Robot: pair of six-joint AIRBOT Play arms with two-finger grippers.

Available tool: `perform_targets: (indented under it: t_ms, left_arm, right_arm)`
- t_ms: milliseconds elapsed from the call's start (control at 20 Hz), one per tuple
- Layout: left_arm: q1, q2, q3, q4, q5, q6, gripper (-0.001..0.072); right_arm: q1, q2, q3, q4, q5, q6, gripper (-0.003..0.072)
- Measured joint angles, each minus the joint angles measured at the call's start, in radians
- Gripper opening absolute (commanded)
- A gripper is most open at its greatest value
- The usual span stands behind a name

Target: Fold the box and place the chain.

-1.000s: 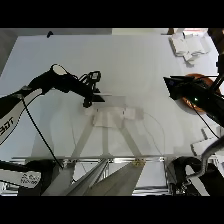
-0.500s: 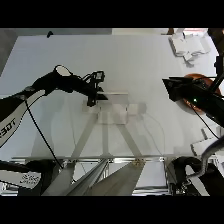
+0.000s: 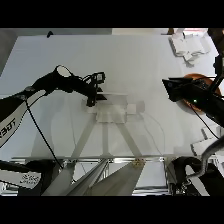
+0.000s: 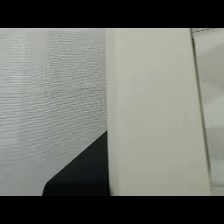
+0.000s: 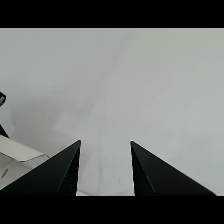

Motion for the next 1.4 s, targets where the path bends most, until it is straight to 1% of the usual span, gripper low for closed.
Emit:
perform_targets:
  t_ms: [250, 650, 1100, 1150, 1200, 1300, 1400]
  left_arm:
    - [0.000, -0.001, 0.000, 0.004, 0.001, -0.001, 0.0003]
    - [-0.005, -0.020, 0.000, -0.004, 0.002, -0.001, 0.0003]
    - [-0.002, -0.013, 0.000, 0.007, 0.028, -0.001, 0.0008]
    - [-0.003, -0.012, 0.000, 0.008, 0.031, -0.001, 0.0018]
    - [-0.003, -0.011, 0.000, 0.008, 0.035, -0.001, 0.0017]
    - [-0.003, -0.009, 0.000, 0.008, 0.038, -0.001, 0.0017]
    - [-0.003, -0.008, 0.000, 0.008, 0.040, -0.001, 0.0017]
  right_arm:
    - [0.000, 0.000, 0.000, -0.004, 0.010, 0.000, 0.0332]
    - [0.000, 0.000, 0.000, -0.030, 0.085, 0.000, 0.0332]
    - [0.000, 0.000, 0.000, -0.034, 0.102, 0.000, 0.0336]
    - [0.000, 0.000, 0.000, -0.034, 0.108, -0.003, 0.0337]
    - [0.000, 0.000, 0.000, -0.034, 0.120, -0.016, 0.0348]
    - [0.000, 0.000, 0.000, -0.034, 0.172, -0.078, 0.0549]
    - [0.000, 0.000, 0.000, -0.034, 0.257, -0.156, 0.0568]
